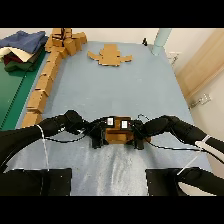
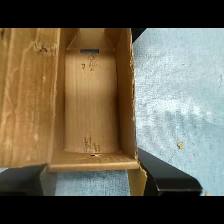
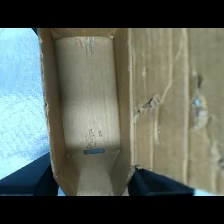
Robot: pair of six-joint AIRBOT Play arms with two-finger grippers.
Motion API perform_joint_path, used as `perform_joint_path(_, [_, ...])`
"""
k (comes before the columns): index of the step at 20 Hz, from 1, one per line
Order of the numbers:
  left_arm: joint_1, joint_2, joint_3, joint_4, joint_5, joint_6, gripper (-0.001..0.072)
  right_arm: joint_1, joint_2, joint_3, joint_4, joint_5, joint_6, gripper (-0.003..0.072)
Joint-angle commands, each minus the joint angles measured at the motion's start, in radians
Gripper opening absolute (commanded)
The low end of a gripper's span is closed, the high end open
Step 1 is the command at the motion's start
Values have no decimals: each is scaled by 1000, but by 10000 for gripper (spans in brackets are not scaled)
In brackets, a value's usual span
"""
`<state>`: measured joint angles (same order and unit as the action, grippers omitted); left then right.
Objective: Fold the box.
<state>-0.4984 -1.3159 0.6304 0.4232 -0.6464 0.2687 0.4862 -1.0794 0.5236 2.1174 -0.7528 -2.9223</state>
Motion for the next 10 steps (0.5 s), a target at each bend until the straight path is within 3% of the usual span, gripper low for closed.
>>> perform_joint_path(1, [-1,0,0,0,0,0,414,0,1,1,10,0,0,609])
perform_joint_path(2, [-1,0,0,0,0,0,413,0,3,2,9,-7,5,719])
perform_joint_path(4, [-1,-1,0,0,0,0,414,-1,31,3,-11,-39,56,719])
perform_joint_path(7, [-1,0,0,0,0,0,413,-3,123,3,-192,-129,259,719])
perform_joint_path(10, [-1,0,0,0,0,0,413,-3,251,3,-330,-291,452,718])
